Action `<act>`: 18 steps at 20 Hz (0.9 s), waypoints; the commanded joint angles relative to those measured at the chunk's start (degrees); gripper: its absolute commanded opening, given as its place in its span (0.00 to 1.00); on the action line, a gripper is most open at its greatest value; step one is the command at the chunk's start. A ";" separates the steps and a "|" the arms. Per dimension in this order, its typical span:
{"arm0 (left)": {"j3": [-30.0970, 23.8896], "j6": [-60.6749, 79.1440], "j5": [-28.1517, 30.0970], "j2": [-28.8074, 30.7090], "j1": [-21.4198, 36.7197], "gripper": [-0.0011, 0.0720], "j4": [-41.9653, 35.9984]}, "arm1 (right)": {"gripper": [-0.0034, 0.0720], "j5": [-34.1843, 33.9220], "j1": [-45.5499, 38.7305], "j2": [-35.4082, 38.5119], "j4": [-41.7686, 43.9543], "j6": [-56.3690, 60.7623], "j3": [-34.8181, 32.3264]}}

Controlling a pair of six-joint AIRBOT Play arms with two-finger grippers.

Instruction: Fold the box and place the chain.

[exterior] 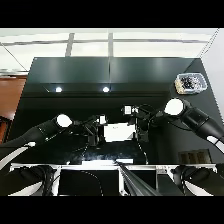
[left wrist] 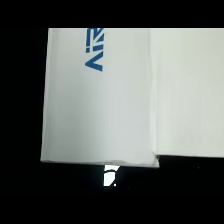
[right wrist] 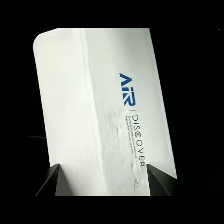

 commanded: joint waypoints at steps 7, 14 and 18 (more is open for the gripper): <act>-0.02 0.00 -0.57 -0.02 -0.02 0.51 -0.02 | 1.00 -8.72 2.34 -1.03 -1.44 0.13 -1.99; -0.02 -0.02 -1.18 -0.02 -0.02 0.51 -0.02 | 1.00 -8.50 2.36 -0.72 -2.91 -0.04 -1.95; -0.02 0.00 -1.18 -0.02 -0.02 0.51 0.00 | 1.00 -6.67 2.34 1.73 -2.93 0.00 -1.68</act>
